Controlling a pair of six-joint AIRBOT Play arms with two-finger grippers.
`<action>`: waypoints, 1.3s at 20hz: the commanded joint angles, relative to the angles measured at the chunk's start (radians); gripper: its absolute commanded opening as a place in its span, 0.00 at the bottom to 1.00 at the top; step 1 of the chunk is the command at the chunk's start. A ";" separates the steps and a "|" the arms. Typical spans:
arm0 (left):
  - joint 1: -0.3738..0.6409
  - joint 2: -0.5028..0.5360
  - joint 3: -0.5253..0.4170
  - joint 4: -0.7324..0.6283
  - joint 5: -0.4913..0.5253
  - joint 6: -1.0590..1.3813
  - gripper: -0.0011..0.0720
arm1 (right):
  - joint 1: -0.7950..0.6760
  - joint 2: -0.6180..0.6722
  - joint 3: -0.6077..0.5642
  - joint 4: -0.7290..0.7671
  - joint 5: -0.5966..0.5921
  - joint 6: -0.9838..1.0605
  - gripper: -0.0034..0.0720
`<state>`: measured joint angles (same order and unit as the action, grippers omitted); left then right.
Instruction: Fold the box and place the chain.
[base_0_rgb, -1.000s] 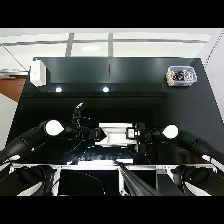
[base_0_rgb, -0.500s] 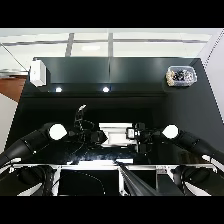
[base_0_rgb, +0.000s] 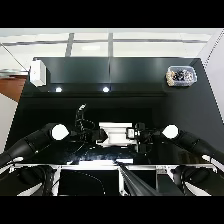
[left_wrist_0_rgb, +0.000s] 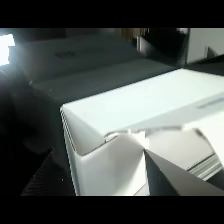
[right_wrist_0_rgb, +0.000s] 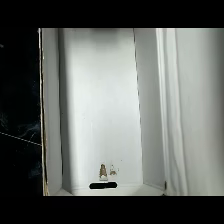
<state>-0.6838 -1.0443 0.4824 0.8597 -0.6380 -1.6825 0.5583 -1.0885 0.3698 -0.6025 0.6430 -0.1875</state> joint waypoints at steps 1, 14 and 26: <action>-0.002 -0.002 0.005 0.024 0.005 -0.011 0.87 | 0.001 0.000 0.000 0.000 0.000 0.000 0.58; -0.118 -0.028 0.142 0.414 -0.106 -0.342 0.87 | 0.001 0.000 0.000 0.000 0.000 0.000 0.58; -0.100 -0.033 0.184 0.430 -0.222 -0.397 0.86 | 0.001 0.000 0.000 0.000 0.000 0.000 0.58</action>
<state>-0.7959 -1.0760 0.6621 1.2896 -0.8532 -2.0731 0.5583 -1.0885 0.3695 -0.6029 0.6434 -0.1879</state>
